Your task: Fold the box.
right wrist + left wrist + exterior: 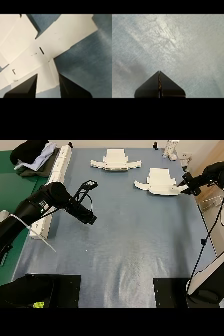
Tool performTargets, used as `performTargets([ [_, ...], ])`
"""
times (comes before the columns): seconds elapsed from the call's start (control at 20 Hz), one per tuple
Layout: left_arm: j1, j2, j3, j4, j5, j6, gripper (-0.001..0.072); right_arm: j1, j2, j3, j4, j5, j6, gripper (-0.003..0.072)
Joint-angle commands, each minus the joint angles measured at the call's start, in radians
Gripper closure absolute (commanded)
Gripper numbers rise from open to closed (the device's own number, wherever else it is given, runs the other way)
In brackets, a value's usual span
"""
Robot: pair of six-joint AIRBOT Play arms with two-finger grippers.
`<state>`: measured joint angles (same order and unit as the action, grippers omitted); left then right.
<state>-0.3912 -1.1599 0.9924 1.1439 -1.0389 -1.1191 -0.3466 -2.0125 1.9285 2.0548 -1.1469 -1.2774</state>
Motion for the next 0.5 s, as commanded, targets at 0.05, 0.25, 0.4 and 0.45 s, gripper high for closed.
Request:
performTargets([
  [0.05, 0.000, 0.000, 0.000, 0.000, 0.000, 0.000, 0.0695, -0.005, -0.038, 0.045, -0.015, -0.012, -0.027, 0.0279],
  [0.25, 0.000, 0.000, 0.000, 0.000, 0.000, 0.000, 0.0695, -0.004, -0.039, 0.046, -0.030, -0.037, -0.046, 0.0281],
  [0.4, 0.000, 0.000, 0.000, 0.000, 0.000, 0.000, 0.0695, 0.000, -0.048, 0.046, 0.037, -0.108, -0.098, 0.0433],
  [0.45, 0.000, 0.000, 0.000, 0.000, 0.000, 0.000, 0.0695, 0.000, -0.048, 0.046, 0.055, -0.128, -0.113, 0.0469],
])
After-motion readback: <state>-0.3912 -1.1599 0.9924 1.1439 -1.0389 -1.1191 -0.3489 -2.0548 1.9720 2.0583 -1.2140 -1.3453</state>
